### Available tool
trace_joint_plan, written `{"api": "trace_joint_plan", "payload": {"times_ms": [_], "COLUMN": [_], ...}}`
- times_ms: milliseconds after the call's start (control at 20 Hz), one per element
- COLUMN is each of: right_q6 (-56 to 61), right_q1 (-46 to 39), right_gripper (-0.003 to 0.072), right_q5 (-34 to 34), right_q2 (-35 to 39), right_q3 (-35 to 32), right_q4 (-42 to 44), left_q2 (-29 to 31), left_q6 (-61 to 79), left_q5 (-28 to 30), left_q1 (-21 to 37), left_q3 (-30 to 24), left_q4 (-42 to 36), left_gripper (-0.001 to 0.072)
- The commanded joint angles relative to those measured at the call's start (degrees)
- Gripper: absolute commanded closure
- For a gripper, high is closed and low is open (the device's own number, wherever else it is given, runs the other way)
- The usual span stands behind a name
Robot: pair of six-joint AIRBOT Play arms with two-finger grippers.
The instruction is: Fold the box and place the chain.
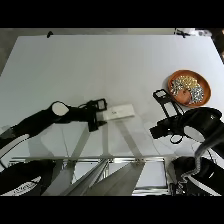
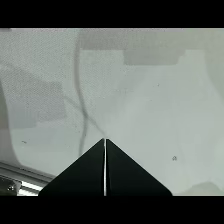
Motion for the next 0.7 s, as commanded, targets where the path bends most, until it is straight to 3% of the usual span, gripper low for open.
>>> {"api": "trace_joint_plan", "payload": {"times_ms": [0, 150, 250, 450, 650], "right_q6": [0.17, 0.17, 0.13, 0.13, 0.13], "right_q1": [0.0, 0.0, 0.0, 0.0, 0.0], "right_gripper": [0.0666, 0.0666, 0.0666, 0.0666, 0.0666], "right_q5": [-0.63, -0.48, -0.81, -0.81, -0.81], "right_q2": [0.04, 0.04, 0.07, 0.07, 0.07], "right_q3": [0.04, 0.04, 0.04, 0.04, 0.04], "right_q4": [0.11, 2.43, 2.86, 2.86, 2.86], "left_q2": [8.94, 14.97, 16.72, 16.81, 14.99], "left_q6": [-26.1, -48.35, -56.54, -59.78, -62.16], "left_q5": [1.01, -2.99, -5.18, -10.54, -14.34], "left_q1": [9.46, 21.4, 29.4, 42.64, 48.65], "left_q3": [0.02, 0.02, 0.02, -0.02, -0.04], "left_q4": [20.98, 39.69, 45.31, 45.86, 47.25], "left_gripper": [0.0704, 0.0704, 0.0704, 0.0704, 0.0704]}}
